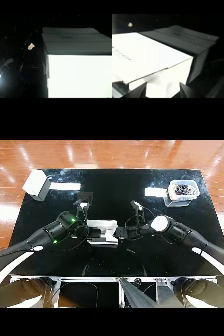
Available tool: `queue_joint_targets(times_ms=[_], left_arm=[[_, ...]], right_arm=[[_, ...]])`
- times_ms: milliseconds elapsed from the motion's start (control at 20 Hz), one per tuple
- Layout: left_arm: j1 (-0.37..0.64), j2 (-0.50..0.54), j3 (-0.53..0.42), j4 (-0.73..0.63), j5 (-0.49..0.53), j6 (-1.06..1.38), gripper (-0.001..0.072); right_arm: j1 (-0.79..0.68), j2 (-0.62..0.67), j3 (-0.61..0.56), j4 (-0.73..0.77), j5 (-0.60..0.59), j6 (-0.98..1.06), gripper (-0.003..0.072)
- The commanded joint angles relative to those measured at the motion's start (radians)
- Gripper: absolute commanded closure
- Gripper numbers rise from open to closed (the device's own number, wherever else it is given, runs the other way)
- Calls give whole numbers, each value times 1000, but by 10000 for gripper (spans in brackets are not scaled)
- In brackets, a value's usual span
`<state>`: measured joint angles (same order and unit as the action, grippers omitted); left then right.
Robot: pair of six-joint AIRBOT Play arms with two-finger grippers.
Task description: Fold the box and place the chain.
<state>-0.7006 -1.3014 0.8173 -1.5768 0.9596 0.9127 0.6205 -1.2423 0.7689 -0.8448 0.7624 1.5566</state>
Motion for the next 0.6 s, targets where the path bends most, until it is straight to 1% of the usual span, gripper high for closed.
queue_joint_targets(times_ms=[0,50,100,400,450,550], left_arm=[[-1,0,0,-3,1,0,692],[-1,0,0,-3,1,0,692],[-1,0,0,-3,0,0,692],[-1,0,0,-2,2,0,692],[-1,0,0,-2,2,0,692],[-1,0,0,-2,2,0,692]], right_arm=[[77,-4,53,-270,-11,272,177],[96,-10,63,-311,-13,317,200],[116,-18,72,-364,-12,370,205],[256,-115,184,-712,60,662,205],[269,-129,198,-756,78,696,206],[273,-158,224,-772,127,703,206]])
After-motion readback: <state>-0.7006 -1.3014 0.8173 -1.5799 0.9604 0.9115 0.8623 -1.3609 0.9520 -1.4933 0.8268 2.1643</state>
